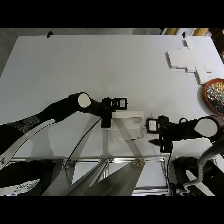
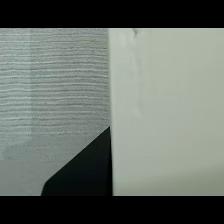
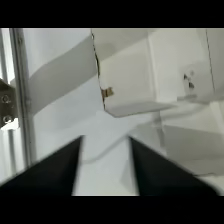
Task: Fold the box and place the chain.
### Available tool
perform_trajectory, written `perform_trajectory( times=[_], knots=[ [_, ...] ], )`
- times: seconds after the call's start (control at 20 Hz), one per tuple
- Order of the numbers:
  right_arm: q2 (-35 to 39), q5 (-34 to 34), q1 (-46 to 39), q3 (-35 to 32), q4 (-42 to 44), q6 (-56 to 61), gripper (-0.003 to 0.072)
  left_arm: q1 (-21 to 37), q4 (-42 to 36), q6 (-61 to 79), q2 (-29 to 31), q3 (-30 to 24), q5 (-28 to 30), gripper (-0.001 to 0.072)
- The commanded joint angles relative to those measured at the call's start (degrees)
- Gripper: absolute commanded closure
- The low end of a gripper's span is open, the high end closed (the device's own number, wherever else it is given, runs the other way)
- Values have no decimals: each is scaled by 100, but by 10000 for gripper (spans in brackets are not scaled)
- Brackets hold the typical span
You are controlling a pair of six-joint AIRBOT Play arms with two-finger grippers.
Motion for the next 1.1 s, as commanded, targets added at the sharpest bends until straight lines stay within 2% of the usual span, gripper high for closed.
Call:
perform_trajectory(
  times=[0.0, 0.05, 0.3, 0.45, 0.9, 1.05],
  knots=[
    [-208, -918, 332, -133, 83, -658, 65, -4, 0, 2, -4, -4, 0, 700],
    [-208, -1165, 472, -219, 61, -656, 0, -9, 0, 2, -4, -4, 2, 700],
    [-208, -2352, 1399, -822, -352, -671, -4, -9, 0, 2, -4, -4, 2, 700],
    [-208, -3075, 1486, -1097, -540, -669, -7, -9, -2, 0, -4, -4, 2, 700],
    [-208, -3744, 1480, -1233, -643, -197, -3, -13, 0, 0, -4, -4, 2, 700],
    [-208, -3657, 1480, -1130, -616, -195, -3, -13, 0, 0, -4, -4, 2, 700]
  ],
)
